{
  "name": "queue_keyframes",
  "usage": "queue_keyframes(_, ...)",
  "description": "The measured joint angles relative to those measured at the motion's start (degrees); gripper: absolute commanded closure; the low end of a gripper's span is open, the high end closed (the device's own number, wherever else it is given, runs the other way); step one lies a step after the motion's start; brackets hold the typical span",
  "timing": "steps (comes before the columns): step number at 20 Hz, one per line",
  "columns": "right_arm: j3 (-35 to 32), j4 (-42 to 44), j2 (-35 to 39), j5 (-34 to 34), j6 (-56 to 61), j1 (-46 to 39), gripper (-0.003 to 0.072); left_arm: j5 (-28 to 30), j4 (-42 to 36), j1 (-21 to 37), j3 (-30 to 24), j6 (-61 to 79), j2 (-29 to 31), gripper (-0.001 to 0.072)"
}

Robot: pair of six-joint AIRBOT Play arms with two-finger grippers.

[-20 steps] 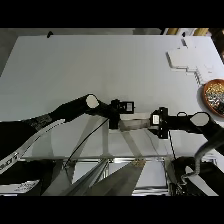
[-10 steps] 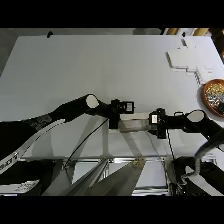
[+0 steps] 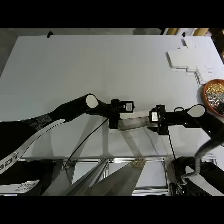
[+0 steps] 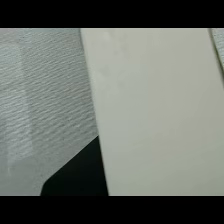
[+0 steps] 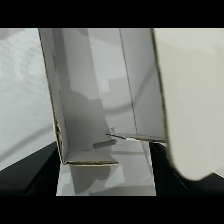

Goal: Fold the box and place the chain.

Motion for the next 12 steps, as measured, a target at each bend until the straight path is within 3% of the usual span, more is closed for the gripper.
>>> queue_keyframes(9,0.4,-1.0,-0.2,2.8,0.1,-2.3,0.0104,-0.1,0.0,0.0,0.0,0.1,0.0,0.0696)
queue_keyframes(11,0.6,-1.1,-0.2,3.6,0.3,-2.4,0.0063,-0.1,0.0,0.0,0.0,0.1,0.0,0.0696)
queue_keyframes(12,0.9,-1.1,-0.2,3.9,0.4,-2.4,-0.0016,-0.1,0.0,0.0,0.0,0.0,0.0,0.0696)
